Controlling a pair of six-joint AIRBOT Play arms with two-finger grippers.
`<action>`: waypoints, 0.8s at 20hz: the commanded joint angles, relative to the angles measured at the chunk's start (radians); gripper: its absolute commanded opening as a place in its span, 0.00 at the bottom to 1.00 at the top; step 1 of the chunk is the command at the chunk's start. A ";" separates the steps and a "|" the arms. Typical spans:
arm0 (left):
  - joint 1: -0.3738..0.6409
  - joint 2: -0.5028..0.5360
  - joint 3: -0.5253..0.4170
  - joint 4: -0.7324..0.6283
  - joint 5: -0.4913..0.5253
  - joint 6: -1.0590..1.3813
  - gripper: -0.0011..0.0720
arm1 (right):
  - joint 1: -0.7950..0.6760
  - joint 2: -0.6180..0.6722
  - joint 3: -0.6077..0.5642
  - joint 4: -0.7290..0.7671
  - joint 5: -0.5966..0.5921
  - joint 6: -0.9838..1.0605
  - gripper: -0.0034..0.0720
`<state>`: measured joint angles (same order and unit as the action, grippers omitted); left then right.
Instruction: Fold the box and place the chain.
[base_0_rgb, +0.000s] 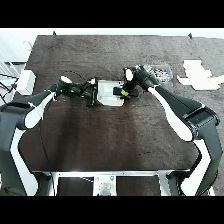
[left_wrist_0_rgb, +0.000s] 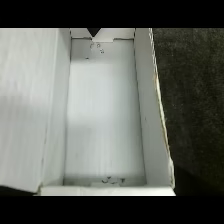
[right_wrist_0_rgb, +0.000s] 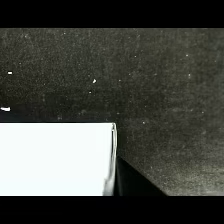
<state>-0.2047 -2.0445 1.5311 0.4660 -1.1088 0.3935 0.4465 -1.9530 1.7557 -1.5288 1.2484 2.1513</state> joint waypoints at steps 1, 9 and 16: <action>0.001 0.000 0.000 0.001 0.001 0.000 0.67 | 0.000 0.000 0.001 -0.002 0.001 -0.001 0.30; 0.001 0.000 0.000 0.001 0.000 0.000 0.67 | 0.001 0.067 0.020 -0.002 0.019 -0.053 0.65; 0.001 0.000 0.000 0.001 0.001 0.000 0.67 | -0.008 0.193 0.020 -0.108 0.061 -0.200 0.65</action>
<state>-0.2043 -2.0449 1.5311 0.4664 -1.1080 0.3935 0.4454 -1.8065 1.7744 -1.5669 1.2984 2.0037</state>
